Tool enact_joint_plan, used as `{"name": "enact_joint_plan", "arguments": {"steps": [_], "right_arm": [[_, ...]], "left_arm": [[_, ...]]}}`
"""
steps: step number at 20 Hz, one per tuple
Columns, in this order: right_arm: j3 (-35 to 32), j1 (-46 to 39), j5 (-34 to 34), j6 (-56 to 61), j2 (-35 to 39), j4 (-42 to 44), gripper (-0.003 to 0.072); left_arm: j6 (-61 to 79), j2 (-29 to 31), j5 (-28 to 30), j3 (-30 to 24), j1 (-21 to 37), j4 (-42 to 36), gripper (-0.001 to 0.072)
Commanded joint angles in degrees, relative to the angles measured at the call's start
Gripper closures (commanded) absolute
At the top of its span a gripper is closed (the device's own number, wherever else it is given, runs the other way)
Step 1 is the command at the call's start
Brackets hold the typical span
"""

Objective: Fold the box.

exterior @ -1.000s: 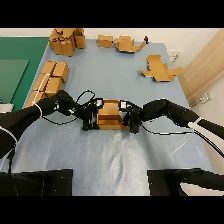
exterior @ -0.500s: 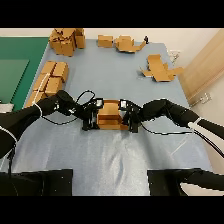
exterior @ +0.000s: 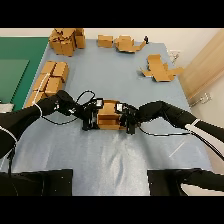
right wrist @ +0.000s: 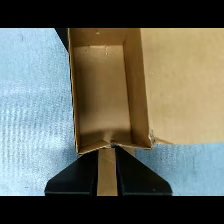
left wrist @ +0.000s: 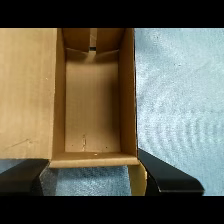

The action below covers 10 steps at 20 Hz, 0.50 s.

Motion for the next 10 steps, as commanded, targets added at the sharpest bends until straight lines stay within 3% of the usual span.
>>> {"name": "enact_joint_plan", "arguments": {"steps": [1, 10], "right_arm": [[0.0, 0.33, 1.79, 0.02, -0.07, 0.11, 0.0526], [0.11, 1.81, 3.85, 0.02, -1.92, 0.48, 0.0526]], "left_arm": [[-0.07, -0.04, -0.02, -0.02, -0.04, -0.02, 0.0362], [-0.04, -0.04, 0.0, -0.02, -0.04, 0.0, 0.0362]]}}
